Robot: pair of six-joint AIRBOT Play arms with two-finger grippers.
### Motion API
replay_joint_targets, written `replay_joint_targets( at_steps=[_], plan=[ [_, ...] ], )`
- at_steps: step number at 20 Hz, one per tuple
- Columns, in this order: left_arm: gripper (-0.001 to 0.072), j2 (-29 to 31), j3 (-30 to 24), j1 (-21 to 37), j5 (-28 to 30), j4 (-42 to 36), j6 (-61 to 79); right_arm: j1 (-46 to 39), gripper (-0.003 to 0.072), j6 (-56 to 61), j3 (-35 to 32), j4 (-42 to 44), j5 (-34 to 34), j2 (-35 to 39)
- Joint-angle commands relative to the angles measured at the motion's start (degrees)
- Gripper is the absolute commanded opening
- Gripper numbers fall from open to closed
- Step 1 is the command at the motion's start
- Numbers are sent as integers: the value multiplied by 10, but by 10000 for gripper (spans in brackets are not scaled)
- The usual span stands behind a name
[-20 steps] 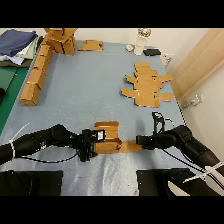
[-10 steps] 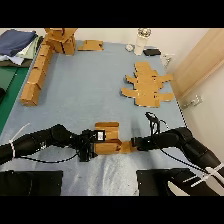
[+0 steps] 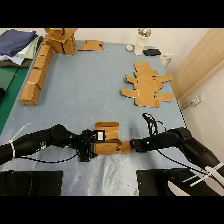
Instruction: Fold the box.
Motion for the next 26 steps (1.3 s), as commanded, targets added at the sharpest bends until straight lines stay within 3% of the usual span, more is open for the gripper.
replay_joint_targets(
  at_steps=[1, 5, 11, 12, 13, 14, 19, 21, 26],
  plan=[
    [476, 0, 0, 1, 0, 0, 0, 1, 1, -56, 0, 52, 20, -26],
    [476, 0, 0, 1, 0, 0, 0, 1, 1, -85, 3, 62, 14, -41],
    [476, 0, 0, 1, 0, 0, 0, 1, 22, -83, 50, 71, -38, -1],
    [475, 0, 0, 1, 0, 0, 0, 1, 111, -83, 54, 79, -39, 0],
    [476, 0, 0, 1, 0, 0, 0, 3, 248, -83, 57, 88, -36, -1],
    [476, 0, 0, 1, 0, 0, 0, 8, 303, -83, 58, 91, -31, -1],
    [476, 0, 0, 1, 0, 0, 0, 15, 304, -84, 59, 95, -29, -1],
    [476, 0, 0, 1, 0, 0, 0, 15, 569, -83, 61, 95, -29, -1],
    [475, 0, 0, 1, 0, 0, 0, 39, 569, -82, 78, 101, -20, -7]
  ],
)
